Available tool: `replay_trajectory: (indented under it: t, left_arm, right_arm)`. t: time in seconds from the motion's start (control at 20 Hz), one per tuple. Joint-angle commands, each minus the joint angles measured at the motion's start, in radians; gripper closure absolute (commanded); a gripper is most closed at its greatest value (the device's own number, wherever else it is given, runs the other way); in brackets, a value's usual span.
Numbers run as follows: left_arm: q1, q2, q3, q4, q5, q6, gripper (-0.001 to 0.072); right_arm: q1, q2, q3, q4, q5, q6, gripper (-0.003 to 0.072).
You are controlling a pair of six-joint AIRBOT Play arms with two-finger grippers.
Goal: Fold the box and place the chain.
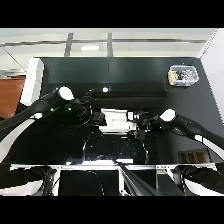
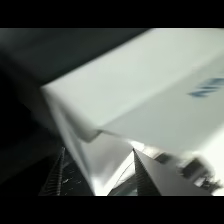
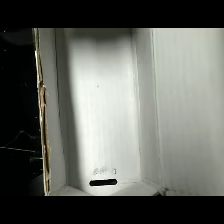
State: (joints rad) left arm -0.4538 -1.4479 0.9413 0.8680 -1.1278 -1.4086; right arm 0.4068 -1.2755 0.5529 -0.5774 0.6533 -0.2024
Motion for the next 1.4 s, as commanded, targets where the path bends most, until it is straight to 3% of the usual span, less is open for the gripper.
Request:
replay_trajectory:
  t: [0.0,0.2,0.55,0.6,0.7,0.9,1.15,1.3,1.35]
  left_arm:
    - [-0.039,0.000,0.022,0.119,0.038,-0.140,0.0220]
    - [-0.057,0.000,0.023,0.138,0.051,-0.196,0.0221]
    - [-0.171,-0.002,0.080,0.431,0.043,-0.479,0.0232]
    - [-0.193,-0.002,0.097,0.482,0.039,-0.531,0.0284]
    - [-0.231,-0.021,0.137,0.546,-0.006,-0.602,0.0287]
    - [-0.302,-0.092,0.222,0.609,-0.053,-0.699,0.0287]
    - [-0.325,-0.128,0.225,0.613,-0.057,-0.759,0.0289]
    - [-0.321,-0.128,0.226,0.614,-0.049,-0.764,0.0328]
    - [-0.319,-0.128,0.226,0.612,-0.049,-0.764,0.0440]
  right_arm:
    - [0.000,0.000,0.001,0.000,0.000,0.000,0.0682]
    - [0.000,0.000,0.001,0.000,0.000,0.000,0.0682]
    - [0.000,0.000,0.001,0.000,0.000,0.000,0.0682]
    - [0.000,0.000,0.001,0.000,0.000,0.000,0.0682]
    - [0.000,0.000,0.001,0.000,0.000,0.000,0.0682]
    - [0.000,0.000,0.001,0.000,0.000,0.000,0.0682]
    - [0.000,0.000,0.001,0.000,0.000,0.000,0.0682]
    - [0.000,0.000,0.001,0.000,0.000,0.000,0.0683]
    - [0.000,0.000,0.001,0.000,0.000,0.000,0.0682]
